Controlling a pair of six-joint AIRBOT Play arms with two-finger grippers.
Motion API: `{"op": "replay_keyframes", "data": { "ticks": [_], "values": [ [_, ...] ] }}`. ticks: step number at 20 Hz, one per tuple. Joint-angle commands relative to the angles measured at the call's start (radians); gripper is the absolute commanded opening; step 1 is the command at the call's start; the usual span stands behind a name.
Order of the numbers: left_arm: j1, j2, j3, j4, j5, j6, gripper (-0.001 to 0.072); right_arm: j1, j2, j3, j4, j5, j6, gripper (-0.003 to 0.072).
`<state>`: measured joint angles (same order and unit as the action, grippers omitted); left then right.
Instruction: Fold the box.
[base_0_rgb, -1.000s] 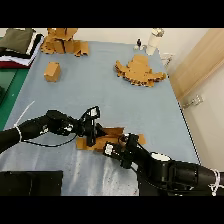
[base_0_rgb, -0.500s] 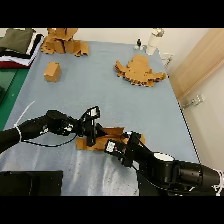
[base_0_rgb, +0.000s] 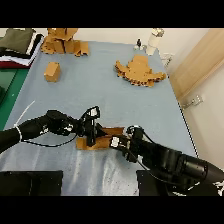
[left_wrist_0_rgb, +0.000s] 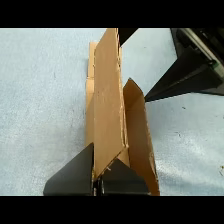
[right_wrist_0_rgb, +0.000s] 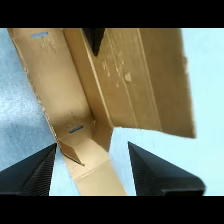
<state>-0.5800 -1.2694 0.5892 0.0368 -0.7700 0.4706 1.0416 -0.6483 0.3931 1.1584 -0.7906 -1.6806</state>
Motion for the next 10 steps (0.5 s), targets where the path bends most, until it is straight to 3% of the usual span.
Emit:
{"op": "replay_keyframes", "data": {
  "ticks": [1, 6, 8, 10],
  "values": [
    [0.0, 0.0, 0.0, 0.0, 0.001, 0.0, 0.0013, -0.208, 0.002, 0.0, 0.35, 0.111, -0.451, 0.072],
    [0.0, 0.0, 0.0, 0.0, 0.0, 0.0, 0.0013, -0.573, -0.056, 0.003, 0.977, 0.098, -1.2, 0.072],
    [0.0, 0.0, 0.0, 0.0, 0.0, 0.0, 0.0013, -0.65, -0.136, 0.019, 1.091, 0.038, -1.331, 0.072],
    [0.0, 0.0, 0.0, 0.0, 0.001, 0.0, 0.0013, -0.66, -0.225, 0.056, 1.09, -0.013, -1.331, 0.072]
  ]
}}
